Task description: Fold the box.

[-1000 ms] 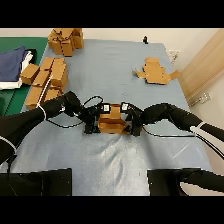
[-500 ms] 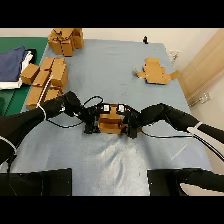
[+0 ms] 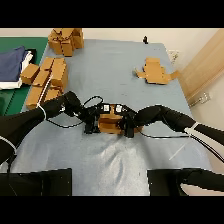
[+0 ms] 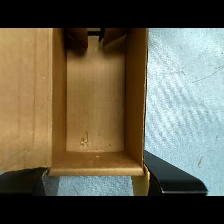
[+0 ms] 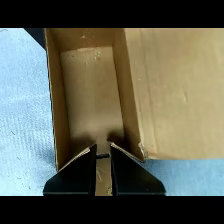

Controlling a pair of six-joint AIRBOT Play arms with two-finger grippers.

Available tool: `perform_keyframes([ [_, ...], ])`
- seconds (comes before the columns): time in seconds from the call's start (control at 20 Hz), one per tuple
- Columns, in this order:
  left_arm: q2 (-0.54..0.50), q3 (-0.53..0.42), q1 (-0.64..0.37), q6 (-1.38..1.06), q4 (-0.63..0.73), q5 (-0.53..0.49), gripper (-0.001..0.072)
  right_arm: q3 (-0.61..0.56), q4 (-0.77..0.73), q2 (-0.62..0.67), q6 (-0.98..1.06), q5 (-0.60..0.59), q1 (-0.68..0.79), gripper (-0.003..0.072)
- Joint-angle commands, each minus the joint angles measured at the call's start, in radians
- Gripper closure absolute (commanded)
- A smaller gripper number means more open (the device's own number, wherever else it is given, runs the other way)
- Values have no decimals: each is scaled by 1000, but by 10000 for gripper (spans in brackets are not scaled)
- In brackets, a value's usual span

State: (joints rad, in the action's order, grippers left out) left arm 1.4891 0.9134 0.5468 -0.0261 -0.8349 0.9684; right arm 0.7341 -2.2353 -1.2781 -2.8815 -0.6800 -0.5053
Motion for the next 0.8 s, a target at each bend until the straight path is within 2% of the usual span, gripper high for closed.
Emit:
perform_keyframes([
  [0.0,0,1,0,0,0,0,415,2,-6,-6,0,21,-28,547],
  [0.1,0,1,0,0,0,0,415,2,-6,-6,1,18,-31,546],
  [0.15,0,1,0,0,0,0,415,2,-5,-6,1,18,-30,504],
  [0.2,0,1,0,0,0,0,415,2,-5,-6,0,18,-30,409],
  [0.25,0,1,0,0,0,0,415,2,-5,-6,1,18,-30,261],
  [0.3,0,1,0,0,0,0,414,2,-4,-6,1,18,-30,186],
  [0.5,0,1,0,0,0,0,415,2,-3,-6,2,18,-30,186],
  [0.55,0,1,0,0,0,0,414,2,0,-6,12,18,-30,202],
  [0.6,0,1,0,0,0,0,414,2,23,-3,40,17,-30,309],
  [0.65,0,1,0,0,0,0,415,2,76,3,107,12,-29,483],
  [0.7,0,1,0,0,0,0,415,2,134,13,181,-6,-21,606],
  [0.75,0,1,0,0,0,0,415,2,200,27,262,-44,-8,680],
])
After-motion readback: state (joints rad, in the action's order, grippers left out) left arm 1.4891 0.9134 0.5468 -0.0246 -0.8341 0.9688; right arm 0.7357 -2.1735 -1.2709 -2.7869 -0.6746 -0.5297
